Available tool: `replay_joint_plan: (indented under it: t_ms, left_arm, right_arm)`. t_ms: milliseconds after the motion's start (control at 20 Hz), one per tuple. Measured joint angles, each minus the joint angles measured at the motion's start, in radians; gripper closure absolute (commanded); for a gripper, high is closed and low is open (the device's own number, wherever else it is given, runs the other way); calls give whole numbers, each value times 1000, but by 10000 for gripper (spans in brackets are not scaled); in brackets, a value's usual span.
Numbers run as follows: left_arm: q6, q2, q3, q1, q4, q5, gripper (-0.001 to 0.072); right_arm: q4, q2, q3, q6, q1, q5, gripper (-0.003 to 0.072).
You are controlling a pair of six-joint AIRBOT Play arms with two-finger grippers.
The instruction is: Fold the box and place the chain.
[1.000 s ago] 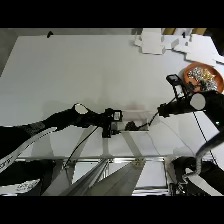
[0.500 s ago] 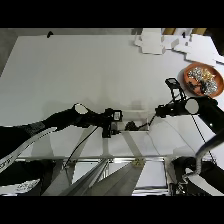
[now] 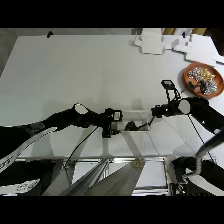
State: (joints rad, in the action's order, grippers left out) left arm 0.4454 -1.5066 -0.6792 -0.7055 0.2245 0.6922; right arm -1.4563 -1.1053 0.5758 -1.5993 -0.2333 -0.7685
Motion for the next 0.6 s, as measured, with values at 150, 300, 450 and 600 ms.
replay_joint_plan:
  t_ms: [150, 300, 450, 600]
  left_arm:
    - [0, 0, 0, 0, 0, 0, 438]
    - [0, 0, 0, 0, 0, 0, 438]
    - [0, 0, 0, 0, 0, 0, 438]
    - [0, 0, 0, 0, 0, 0, 438]
  right_arm:
    - [-3, -3, 0, -18, -9, 4, 401]
    - [-3, -5, 0, -25, -13, -4, 402]
    - [-5, -5, 0, -28, -14, -10, 413]
    - [-7, -5, 0, -31, -14, -19, 420]
